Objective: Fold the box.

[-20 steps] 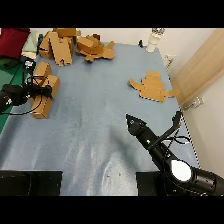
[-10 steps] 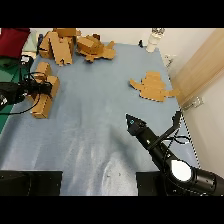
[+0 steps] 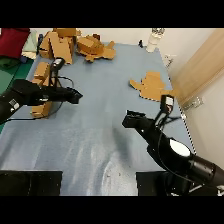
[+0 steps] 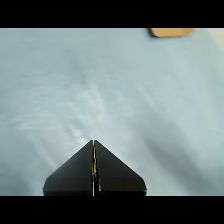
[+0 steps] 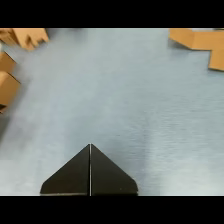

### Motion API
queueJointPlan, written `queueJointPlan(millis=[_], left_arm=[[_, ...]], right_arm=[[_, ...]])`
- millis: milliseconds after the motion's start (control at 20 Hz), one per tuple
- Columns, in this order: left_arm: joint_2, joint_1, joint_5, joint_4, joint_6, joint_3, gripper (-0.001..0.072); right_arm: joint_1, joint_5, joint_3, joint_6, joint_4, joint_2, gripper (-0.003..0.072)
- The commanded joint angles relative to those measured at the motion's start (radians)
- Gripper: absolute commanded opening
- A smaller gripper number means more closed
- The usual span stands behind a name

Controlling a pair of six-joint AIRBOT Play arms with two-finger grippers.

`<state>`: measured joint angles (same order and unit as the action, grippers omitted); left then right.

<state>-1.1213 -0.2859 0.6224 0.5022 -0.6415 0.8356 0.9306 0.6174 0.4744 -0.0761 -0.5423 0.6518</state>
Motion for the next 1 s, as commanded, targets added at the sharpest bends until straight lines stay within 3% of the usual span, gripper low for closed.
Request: queueJointPlan(millis=[0, 150, 300, 950], left_arm=[[0.004, -0.155, 0.01, 0.141, -0.281, 0.025, 0.001], [-0.023, -0.211, 0.06, 0.232, -0.407, 0.066, 0.001], [-0.045, -0.253, 0.076, 0.231, -0.407, 0.082, 0.0011], [-0.053, -0.28, 0.066, 0.216, -0.406, 0.082, 0.0012]], right_arm=[[-0.155, -0.006, 0.161, 0.597, -0.425, 0.192, 0.0003], [-0.24, 0.005, 0.277, 0.892, -0.684, 0.382, 0.0003], [-0.245, 0.021, 0.332, 0.949, -0.715, 0.481, 0.0003], [-0.245, 0.024, 0.334, 0.949, -0.719, 0.488, 0.0003]])
